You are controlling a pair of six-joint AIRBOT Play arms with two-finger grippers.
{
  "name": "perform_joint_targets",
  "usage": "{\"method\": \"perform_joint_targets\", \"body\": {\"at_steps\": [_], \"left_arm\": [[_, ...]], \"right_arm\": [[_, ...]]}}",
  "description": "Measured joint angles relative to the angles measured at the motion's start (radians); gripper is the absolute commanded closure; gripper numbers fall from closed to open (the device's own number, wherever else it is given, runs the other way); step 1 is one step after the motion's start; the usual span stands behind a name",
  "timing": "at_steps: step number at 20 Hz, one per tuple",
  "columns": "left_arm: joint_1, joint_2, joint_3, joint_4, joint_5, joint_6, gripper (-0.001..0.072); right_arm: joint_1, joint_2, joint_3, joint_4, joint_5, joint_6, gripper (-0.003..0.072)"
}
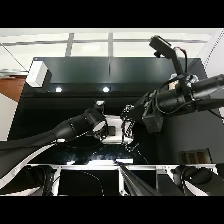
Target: Fold the box and place the chain.
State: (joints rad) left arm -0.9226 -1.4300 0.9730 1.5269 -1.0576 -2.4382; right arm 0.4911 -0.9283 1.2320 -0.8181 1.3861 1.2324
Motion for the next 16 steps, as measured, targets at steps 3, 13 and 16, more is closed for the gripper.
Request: {"method": "perform_joint_targets", "body": {"at_steps": [3, 13, 16], "left_arm": [[0.0, 0.0, 0.0, 0.0, 0.0, 0.0, 0.0679], [0.0, 0.0, 0.0, 0.0, 0.0, 0.0, 0.0679], [0.0, 0.0, 0.0, 0.0, 0.0, 0.0, 0.0679]], "right_arm": [[0.003, -0.007, 0.001, -0.001, -0.015, -0.002, 0.0647], [0.005, -0.031, 0.057, -0.001, -0.041, 0.001, 0.0646], [0.005, -0.045, 0.027, -0.018, -0.035, 0.002, 0.0646]]}}
